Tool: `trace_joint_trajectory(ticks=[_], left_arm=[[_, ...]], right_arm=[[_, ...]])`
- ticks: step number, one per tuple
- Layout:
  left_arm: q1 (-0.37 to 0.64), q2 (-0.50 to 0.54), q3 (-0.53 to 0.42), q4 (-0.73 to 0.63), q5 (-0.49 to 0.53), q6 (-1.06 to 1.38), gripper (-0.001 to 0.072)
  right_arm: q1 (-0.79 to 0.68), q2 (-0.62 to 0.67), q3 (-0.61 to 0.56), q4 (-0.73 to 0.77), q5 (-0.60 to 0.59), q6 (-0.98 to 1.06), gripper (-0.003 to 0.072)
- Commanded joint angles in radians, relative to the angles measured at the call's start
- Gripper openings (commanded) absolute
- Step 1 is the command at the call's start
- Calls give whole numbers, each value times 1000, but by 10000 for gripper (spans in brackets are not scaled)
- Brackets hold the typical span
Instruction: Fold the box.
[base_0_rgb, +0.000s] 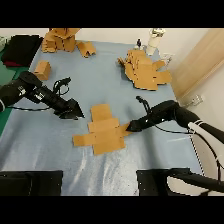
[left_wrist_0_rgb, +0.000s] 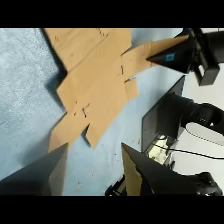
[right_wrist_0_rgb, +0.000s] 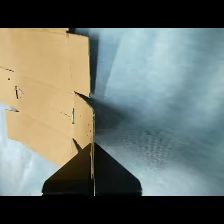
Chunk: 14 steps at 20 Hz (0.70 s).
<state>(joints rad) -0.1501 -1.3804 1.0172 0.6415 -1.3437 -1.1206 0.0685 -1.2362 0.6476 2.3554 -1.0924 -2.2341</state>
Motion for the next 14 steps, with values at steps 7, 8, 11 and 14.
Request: trace_joint_trajectory(ticks=[7,8,11,14], left_arm=[[9,-127,-5,-15,103,43,532],[0,-150,-5,-17,106,43,532],[-31,-213,-4,-47,126,83,532],[-50,-235,-3,-111,164,144,531]], right_arm=[[194,258,-211,31,339,-18,1],[195,260,-210,31,343,-13,1],[195,257,-211,25,340,-6,1],[202,257,-211,24,336,2,1]])
